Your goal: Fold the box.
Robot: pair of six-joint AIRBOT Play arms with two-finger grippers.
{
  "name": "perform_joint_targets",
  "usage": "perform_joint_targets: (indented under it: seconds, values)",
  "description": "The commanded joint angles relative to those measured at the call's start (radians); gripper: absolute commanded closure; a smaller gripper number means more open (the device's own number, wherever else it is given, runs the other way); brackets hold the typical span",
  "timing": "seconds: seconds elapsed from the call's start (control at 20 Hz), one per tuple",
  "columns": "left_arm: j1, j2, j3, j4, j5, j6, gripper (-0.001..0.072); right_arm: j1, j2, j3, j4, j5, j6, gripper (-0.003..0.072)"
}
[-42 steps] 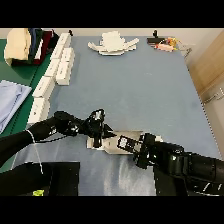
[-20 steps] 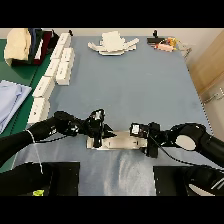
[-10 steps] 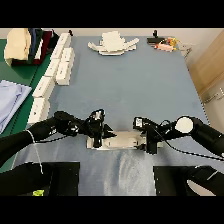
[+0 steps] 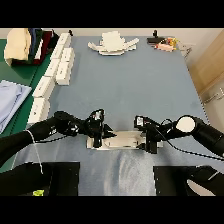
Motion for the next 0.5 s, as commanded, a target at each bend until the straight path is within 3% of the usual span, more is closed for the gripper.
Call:
perform_joint_targets:
  seconds: [0.0,0.45]
  values:
    - [0.0,0.0,0.001,0.0,0.0,0.0,0.0696,-0.001,0.001,0.0,0.011,0.0,0.001,-0.0027]
    - [0.0,0.0,0.001,0.0,0.0,0.0,0.0695,-0.001,0.018,-0.008,0.003,0.071,-0.075,-0.0015]
